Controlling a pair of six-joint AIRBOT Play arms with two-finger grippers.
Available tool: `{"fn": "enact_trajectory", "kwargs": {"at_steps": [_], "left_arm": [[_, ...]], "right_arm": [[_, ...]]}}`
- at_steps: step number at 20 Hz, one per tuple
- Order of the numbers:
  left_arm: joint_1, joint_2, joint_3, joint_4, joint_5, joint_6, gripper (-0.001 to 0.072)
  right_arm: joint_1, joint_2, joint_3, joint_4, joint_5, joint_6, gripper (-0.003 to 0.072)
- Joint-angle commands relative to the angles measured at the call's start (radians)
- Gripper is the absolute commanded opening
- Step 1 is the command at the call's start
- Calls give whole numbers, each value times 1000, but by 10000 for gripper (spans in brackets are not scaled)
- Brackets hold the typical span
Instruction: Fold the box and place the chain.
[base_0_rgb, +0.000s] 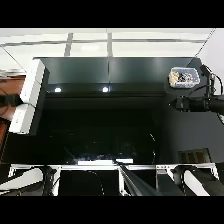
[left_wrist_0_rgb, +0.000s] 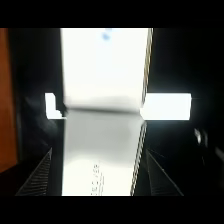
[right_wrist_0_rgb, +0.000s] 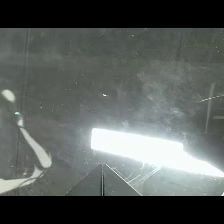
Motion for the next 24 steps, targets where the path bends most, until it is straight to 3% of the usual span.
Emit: {"fn": "enact_trajectory", "kwargs": {"at_steps": [1,2,4,6,8,11,13,15,18,24], "left_arm": [[-68,10,228,-65,-52,-160,705],[-89,9,296,-103,-80,-234,664],[-131,13,388,-216,-155,-346,323],[-197,55,355,-352,-180,-301,21],[-305,148,217,-356,-108,-284,24],[-474,379,-150,-243,129,-285,25],[-528,520,-355,-176,252,-284,25],[-531,614,-470,-169,314,-284,26],[-531,668,-509,-162,311,-284,27],[-531,668,-509,-162,313,-284,27]], "right_arm": [[15,0,0,3,-29,3,15],[31,0,0,3,-62,3,15],[78,0,0,2,-166,3,16],[125,0,0,2,-278,3,16],[148,0,0,2,-330,3,16],[148,0,0,2,-331,3,16],[148,0,0,2,-330,3,16],[148,0,0,2,-331,3,16],[148,0,0,2,-330,3,16],[148,0,0,2,-330,3,16]]}}
